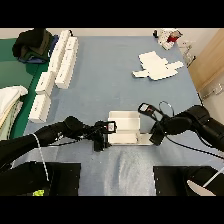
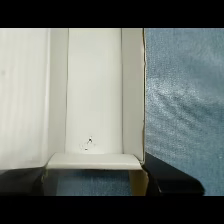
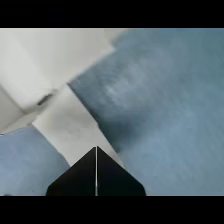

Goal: Fold the box.

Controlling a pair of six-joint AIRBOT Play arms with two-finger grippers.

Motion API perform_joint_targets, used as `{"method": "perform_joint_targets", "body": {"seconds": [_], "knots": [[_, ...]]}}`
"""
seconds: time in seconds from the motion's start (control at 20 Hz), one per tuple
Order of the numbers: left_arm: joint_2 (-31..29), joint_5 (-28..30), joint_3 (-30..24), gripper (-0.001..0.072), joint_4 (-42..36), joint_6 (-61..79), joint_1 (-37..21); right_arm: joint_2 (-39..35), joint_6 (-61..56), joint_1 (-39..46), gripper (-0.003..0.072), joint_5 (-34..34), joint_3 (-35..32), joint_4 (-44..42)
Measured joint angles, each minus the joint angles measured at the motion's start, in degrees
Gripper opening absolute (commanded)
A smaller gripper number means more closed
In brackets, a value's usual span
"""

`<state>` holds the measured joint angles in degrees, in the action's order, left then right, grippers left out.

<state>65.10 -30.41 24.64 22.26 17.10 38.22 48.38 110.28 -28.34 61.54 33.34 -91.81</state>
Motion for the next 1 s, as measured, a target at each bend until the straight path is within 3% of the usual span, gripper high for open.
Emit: {"method": "perform_joint_targets", "body": {"seconds": [0.15, 0.3, 0.6, 0.8, 1.0], "knots": [[0.00, 0.00, 0.00, 0.0464, 0.00, -0.02, 0.00, 0.09, -15.30, 7.37, 0.0004, 3.32, 0.59, 6.56], [0.00, 0.00, 0.00, 0.0464, 0.00, -0.02, 0.00, 1.81, -21.64, 19.32, 0.0003, 6.08, 0.66, 4.20], [0.00, 0.00, 0.00, 0.0464, 0.00, -0.02, 0.00, 10.08, -13.33, 38.05, 0.0003, 8.33, -2.80, -20.87], [0.00, -0.02, 0.00, 0.0464, 0.00, -0.04, 0.00, 14.69, -6.60, 40.61, 0.0003, 8.72, -5.92, -33.55], [0.00, 0.00, 0.00, 0.0464, 0.00, -0.04, 0.00, 16.02, -3.63, 37.68, 0.0004, 8.63, -8.24, -39.45]]}}
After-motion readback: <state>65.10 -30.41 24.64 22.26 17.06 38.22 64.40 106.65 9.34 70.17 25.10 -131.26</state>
